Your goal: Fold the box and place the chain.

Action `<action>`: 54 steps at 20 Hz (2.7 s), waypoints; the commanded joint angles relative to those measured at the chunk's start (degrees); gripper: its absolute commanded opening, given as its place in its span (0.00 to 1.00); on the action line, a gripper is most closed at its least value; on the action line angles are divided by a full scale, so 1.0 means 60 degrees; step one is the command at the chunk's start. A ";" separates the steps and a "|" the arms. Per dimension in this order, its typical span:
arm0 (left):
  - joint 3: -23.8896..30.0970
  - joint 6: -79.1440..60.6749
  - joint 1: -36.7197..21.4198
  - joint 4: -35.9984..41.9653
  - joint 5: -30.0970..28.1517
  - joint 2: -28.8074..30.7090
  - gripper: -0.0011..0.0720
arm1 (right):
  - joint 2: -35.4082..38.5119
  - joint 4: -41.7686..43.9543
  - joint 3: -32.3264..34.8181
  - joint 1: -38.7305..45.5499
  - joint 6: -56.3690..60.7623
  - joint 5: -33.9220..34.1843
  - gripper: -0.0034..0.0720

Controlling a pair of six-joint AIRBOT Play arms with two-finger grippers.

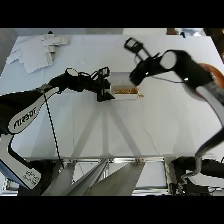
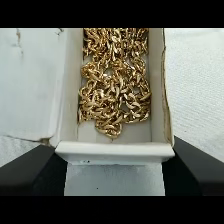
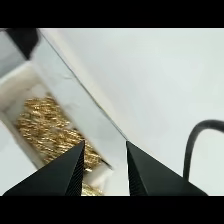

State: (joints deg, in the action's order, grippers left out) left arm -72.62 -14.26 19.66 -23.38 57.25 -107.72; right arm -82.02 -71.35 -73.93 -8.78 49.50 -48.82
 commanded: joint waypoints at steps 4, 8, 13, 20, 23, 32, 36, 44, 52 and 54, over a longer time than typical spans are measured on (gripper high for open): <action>0.0000 -0.0004 -0.0004 0.0000 0.0000 0.0004 0.39 | 0.0131 0.0051 0.0120 0.2127 -0.2084 -0.1264 0.44; 0.0000 -0.0004 -0.0004 0.0004 -0.0004 0.0004 0.39 | -0.0670 0.0160 0.0922 0.2025 -0.3730 -0.1468 0.69; 0.0000 -0.0004 -0.0004 0.0000 0.0000 0.0004 0.39 | -0.1228 0.0149 0.1195 0.1348 -0.3898 -0.1435 0.68; 0.0000 -0.0004 -0.0004 0.0000 -0.0004 0.0004 0.39 | -0.1708 0.0113 0.1195 0.0838 -0.4091 -0.1461 0.68; 0.0000 -0.0004 -0.0004 0.0000 0.0000 0.0004 0.39 | -0.1993 -0.0379 0.1198 0.0841 -0.3974 -0.1169 0.66; -0.0004 -0.0004 -0.0004 0.0004 -0.0004 0.0004 0.39 | -0.2288 -0.0838 0.1195 0.0838 -0.3308 -0.0692 0.09; 0.0000 -0.0004 -0.0004 0.0000 0.0000 0.0004 0.39 | -0.1723 -0.0900 0.1195 0.0841 -0.2958 -0.0652 0.06; 0.0000 -0.0004 -0.0004 0.0000 0.0000 0.0004 0.39 | 0.0423 0.0353 0.1191 0.0816 -0.2222 0.0033 0.06; -0.0004 -0.0004 -0.0004 0.0000 0.0000 0.0004 0.39 | 0.0798 0.1191 0.1191 -0.0215 -0.2255 0.0117 0.06; 0.0000 -0.0004 -0.0004 0.0004 0.0000 0.0004 0.39 | 0.0780 0.1166 0.1191 -0.0186 -0.2233 0.0157 0.08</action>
State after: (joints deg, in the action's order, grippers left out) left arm -72.62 -14.28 19.66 -23.35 57.25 -107.72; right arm -77.56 -65.01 -66.72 -8.99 36.01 -48.29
